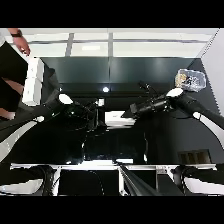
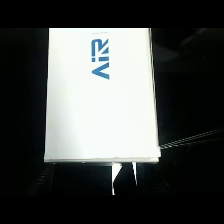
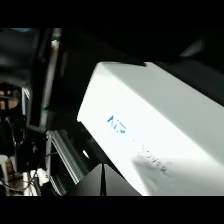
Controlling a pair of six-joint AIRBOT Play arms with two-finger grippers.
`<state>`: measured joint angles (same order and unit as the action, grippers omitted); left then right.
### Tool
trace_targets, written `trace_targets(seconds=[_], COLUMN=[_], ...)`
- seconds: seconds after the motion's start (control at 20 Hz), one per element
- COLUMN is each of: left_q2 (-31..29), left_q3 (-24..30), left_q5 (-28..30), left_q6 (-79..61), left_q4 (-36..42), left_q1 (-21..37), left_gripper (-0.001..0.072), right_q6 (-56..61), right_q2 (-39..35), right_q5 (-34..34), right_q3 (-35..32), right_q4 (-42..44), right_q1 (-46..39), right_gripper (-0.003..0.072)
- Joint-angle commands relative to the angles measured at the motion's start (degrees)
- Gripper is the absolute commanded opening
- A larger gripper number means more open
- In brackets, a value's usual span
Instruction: Fold the box and place the chain.
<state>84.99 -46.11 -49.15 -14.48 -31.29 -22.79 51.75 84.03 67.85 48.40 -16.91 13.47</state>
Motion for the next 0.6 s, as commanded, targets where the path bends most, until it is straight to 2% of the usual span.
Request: trace_targets(seconds=[0.0,0.35,0.55], left_q2=[0.0,0.0,0.0], left_q3=[0.0,0.0,0.0], left_q5=[0.0,0.0,0.0], left_q6=[0.0,0.0,0.0], left_q4=[0.0,0.0,0.0], left_q1=[0.0,0.0,0.0], left_gripper=[0.0392,0.0392,0.0393], right_q6=[4.0,5.2,4.0], right_q2=[2.9,2.9,-0.2], right_q5=[-2.3,-5.1,0.2], right_q3=[-0.2,-0.2,2.5], right_q4=[-2.1,-4.6,-6.7], right_q1=[-0.1,-0.1,-0.6], right_gripper=[0.0016,0.0016,0.0016])
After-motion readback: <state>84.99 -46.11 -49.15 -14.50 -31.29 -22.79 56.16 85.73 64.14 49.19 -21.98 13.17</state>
